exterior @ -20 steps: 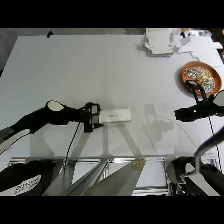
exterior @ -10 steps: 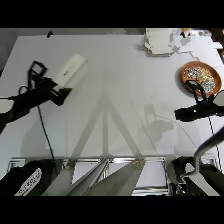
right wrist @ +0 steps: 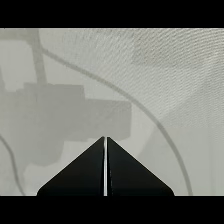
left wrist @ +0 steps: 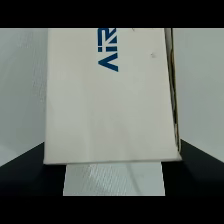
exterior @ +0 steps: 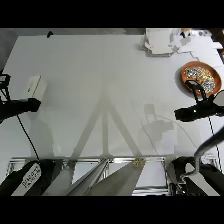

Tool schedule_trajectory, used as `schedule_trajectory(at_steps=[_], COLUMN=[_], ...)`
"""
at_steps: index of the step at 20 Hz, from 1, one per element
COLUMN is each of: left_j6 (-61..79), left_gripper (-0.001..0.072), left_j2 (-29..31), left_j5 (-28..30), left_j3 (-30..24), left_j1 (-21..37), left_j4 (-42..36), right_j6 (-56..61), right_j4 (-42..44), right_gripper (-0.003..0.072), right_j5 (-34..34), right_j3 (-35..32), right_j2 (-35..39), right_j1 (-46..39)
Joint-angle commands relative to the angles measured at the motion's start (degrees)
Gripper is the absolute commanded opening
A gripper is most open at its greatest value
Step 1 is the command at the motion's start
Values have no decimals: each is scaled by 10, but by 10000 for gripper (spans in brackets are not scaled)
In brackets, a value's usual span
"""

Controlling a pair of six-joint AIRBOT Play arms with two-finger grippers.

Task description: Fold the box and place the chain.

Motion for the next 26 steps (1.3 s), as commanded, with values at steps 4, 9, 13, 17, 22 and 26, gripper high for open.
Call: schedule_trajectory(at_steps=[4,9,13,17,22,26], left_j6=[-26,-26,-26,-26,-26,-26], left_gripper=[290,696,696,694,694,694], left_j2=[-71,-51,13,101,175,177], left_j5=[-48,-56,-63,-114,-128,-130], left_j3=[-3,-3,-3,-3,-3,-3], left_j1=[17,16,16,16,16,16], left_j4=[51,38,39,38,39,39], right_j6=[0,0,0,0,0,0], right_j4=[0,0,0,0,0,0], right_gripper=[23,23,23,23,23,23], right_j5=[0,0,0,0,0,0], right_j3=[0,0,0,0,0,0], right_j2=[0,0,0,0,0,0], right_j1=[0,0,0,0,0,0])
